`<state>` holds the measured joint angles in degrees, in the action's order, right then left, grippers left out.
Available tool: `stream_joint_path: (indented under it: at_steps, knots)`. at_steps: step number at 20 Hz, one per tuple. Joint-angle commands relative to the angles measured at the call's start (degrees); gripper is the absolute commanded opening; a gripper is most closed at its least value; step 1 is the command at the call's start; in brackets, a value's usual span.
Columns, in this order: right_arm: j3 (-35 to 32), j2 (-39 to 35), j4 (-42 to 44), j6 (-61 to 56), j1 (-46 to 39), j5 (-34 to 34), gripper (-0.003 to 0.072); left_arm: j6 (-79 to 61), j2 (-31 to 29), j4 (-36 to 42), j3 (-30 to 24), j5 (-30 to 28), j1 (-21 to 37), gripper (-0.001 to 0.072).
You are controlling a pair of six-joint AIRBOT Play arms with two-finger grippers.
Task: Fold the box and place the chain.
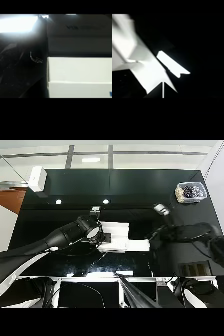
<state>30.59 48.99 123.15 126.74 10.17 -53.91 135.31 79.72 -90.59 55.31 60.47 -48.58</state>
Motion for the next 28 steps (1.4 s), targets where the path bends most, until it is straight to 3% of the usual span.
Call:
stream_joint_path:
  at_steps: [1, 3, 6, 8, 14, 20, 22, 23, 28]
  knots:
    - [-0.79, -1.88, -4.74, -17.51, -15.15, -6.19, 0.0024, 0.02, 0.11, -0.24, -0.09, -0.02, 0.04, 0.0027]
    - [-2.27, -1.42, -4.74, -22.25, -19.58, -7.48, 0.0024, 0.02, 0.63, -0.17, -0.09, -0.15, 0.02, 0.0027]
    - [-4.42, 2.29, -3.69, -24.22, -19.78, -7.17, 0.0024, -0.02, 1.25, -0.24, -0.09, -0.26, -0.22, 0.0028]
    - [-4.90, 6.47, 1.64, -23.54, -19.61, -6.91, 0.0024, 0.00, 1.25, -0.20, -0.09, -0.87, -0.20, 0.0028]
    - [-4.90, 15.54, 13.60, -17.79, -9.86, -4.83, 0.0024, 0.00, 1.25, 0.00, -0.09, -1.51, -0.20, 0.0028]
    - [-4.26, 16.68, 17.20, -16.96, -1.68, -2.23, 0.0032, 0.00, 1.25, 0.00, -0.09, -2.19, -0.20, 0.0028]
    - [-2.97, 16.68, 17.40, -16.94, 0.00, -3.61, 0.0392, 0.00, 1.25, 0.00, -0.09, -2.08, -0.20, 0.0029]
    - [-2.01, 16.68, 17.40, -16.81, 0.72, -4.52, 0.0437, 0.00, 1.25, 0.00, -0.09, -2.03, -0.20, 0.0028]
    - [1.97, 16.68, 17.25, -16.59, 2.91, -5.18, 0.0439, 0.00, 1.25, 0.02, -0.09, -1.33, -0.20, 0.0028]
